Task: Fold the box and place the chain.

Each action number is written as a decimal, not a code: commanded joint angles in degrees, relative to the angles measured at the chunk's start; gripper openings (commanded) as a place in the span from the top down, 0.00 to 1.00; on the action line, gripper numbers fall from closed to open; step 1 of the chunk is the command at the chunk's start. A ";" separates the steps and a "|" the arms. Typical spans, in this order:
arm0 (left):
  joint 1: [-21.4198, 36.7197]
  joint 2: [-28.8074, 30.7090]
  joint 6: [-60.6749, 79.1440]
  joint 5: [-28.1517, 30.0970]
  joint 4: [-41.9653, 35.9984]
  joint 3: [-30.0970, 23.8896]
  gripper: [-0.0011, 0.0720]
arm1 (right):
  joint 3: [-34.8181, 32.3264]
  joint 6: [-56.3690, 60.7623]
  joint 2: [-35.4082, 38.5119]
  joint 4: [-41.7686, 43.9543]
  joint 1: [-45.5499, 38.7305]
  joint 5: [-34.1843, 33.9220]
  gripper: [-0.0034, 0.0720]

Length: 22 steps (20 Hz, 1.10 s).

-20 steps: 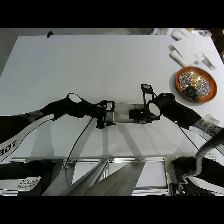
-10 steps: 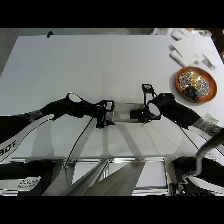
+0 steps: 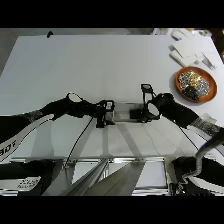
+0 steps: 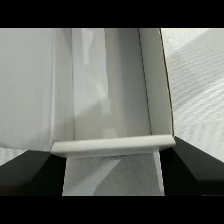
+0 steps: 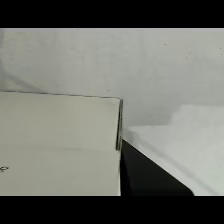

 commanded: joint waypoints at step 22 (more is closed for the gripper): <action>0.02 0.00 -0.02 -0.07 0.02 0.07 0.71 | 0.24 -17.31 16.28 -3.80 -0.48 11.34 0.55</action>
